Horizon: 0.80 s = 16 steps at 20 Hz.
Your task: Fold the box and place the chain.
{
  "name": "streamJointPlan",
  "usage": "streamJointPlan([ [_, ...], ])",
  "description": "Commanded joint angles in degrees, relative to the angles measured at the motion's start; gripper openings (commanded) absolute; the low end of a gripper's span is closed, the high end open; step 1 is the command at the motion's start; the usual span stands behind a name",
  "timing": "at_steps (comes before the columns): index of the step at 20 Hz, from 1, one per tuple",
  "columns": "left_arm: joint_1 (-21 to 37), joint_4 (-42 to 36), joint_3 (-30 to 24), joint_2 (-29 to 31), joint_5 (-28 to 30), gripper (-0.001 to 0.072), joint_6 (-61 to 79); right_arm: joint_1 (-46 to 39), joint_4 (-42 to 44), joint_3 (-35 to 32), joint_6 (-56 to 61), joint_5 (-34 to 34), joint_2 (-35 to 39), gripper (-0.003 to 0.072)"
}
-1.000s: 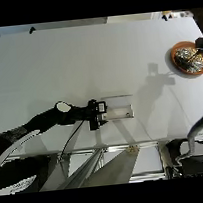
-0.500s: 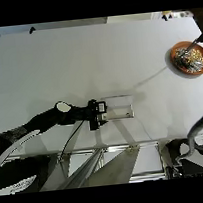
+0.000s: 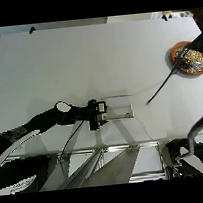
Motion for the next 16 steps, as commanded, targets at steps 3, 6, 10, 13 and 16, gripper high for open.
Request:
streamJointPlan([
  [3, -0.04, 0.02, 0.02, 0.0, 0.02, 0.0373, 0.0, 9.86, 0.07, -1.73, 0.96, 1.73, 5.51, 0.0018],
  [6, -0.04, 0.02, 0.02, 0.0, 0.02, 0.0373, 0.0, 14.78, 0.24, -1.99, 0.96, 0.96, 6.78, 0.0018],
  [10, -0.04, 0.02, 0.02, 0.0, 0.02, 0.0373, 0.0, 20.35, 4.13, -2.1, 0.92, -3.39, 6.75, 0.0018],
  [13, -0.04, 0.02, 0.02, 0.0, 0.02, 0.0373, 0.0, 23.37, 5.57, -2.14, 0.94, -3.48, 6.73, 0.0018],
  [16, -0.04, 0.02, 0.02, 0.0, 0.02, 0.0373, 0.0, 25.64, 5.64, -2.75, 0.94, -4.22, 6.69, 0.0018],
])
